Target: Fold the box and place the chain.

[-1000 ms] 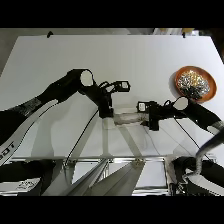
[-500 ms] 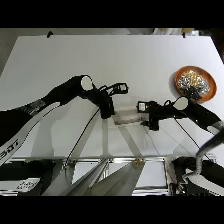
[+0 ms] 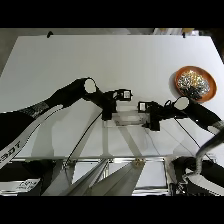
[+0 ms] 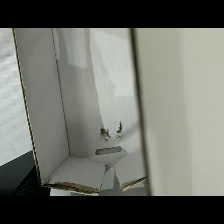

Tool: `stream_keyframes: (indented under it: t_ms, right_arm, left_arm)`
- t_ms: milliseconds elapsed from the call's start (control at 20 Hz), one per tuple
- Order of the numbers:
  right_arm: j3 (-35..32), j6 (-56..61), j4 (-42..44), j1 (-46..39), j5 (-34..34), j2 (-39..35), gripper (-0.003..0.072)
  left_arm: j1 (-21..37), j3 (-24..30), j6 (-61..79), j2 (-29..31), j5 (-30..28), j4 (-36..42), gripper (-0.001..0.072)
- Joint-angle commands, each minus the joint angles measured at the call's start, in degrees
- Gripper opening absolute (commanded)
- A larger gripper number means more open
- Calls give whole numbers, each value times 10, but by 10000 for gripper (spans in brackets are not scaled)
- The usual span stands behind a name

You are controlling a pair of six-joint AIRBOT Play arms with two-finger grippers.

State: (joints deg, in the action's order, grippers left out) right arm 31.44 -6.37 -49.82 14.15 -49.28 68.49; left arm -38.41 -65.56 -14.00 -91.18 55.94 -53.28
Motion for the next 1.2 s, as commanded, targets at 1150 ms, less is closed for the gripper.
stream_keyframes:
  t_ms: [1150]
  right_arm:
    - [0, -30, 21, 0, -6, 1, 698]
  left_arm:
    - [-6, 0, 126, -1, 54, -8, 4]
